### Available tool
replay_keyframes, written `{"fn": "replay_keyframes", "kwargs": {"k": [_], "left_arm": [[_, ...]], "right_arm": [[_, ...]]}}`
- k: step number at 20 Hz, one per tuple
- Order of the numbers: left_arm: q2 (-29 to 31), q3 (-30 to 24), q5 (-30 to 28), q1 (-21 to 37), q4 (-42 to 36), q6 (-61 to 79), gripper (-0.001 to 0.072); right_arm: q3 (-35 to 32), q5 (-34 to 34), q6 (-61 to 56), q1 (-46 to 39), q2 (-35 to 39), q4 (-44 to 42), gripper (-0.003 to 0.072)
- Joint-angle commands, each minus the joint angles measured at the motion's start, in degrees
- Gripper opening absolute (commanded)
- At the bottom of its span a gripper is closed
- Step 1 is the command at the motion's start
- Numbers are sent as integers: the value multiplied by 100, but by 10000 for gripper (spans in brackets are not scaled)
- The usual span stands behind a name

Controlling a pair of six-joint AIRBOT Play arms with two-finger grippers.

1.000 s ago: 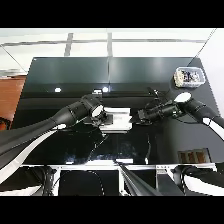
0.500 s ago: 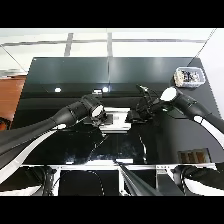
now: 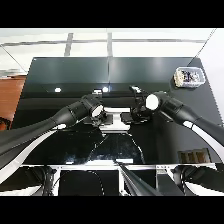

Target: Fold the box and place the chain.

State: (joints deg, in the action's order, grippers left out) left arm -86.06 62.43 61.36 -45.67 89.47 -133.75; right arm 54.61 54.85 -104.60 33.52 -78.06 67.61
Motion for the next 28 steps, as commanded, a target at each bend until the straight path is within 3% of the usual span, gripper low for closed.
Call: {"fn": "replay_keyframes", "kwargs": {"k": [1,5,6,10,12,20,22,27,28], "left_arm": [[-2,2,-2,2,2,2,26],[-2,2,-2,2,2,2,26],[-2,2,-2,2,2,2,26],[-2,2,0,2,2,2,26],[-2,2,17,2,2,2,26],[-2,2,22,2,2,2,26],[-2,2,22,2,2,2,26],[-2,2,22,2,2,2,26],[-2,2,22,2,2,2,26]], "right_arm": [[186,-35,-1432,485,-33,1429,366],[417,358,-1974,820,-328,2006,355],[426,376,-1974,859,-391,2006,261],[431,380,-2039,898,-455,2006,236],[431,369,-2044,898,-461,2006,184],[433,343,-2385,898,-546,1947,176],[433,337,-2404,898,-566,1939,12],[433,339,-2546,898,-584,1821,13],[433,337,-2546,898,-584,1792,63]]}}
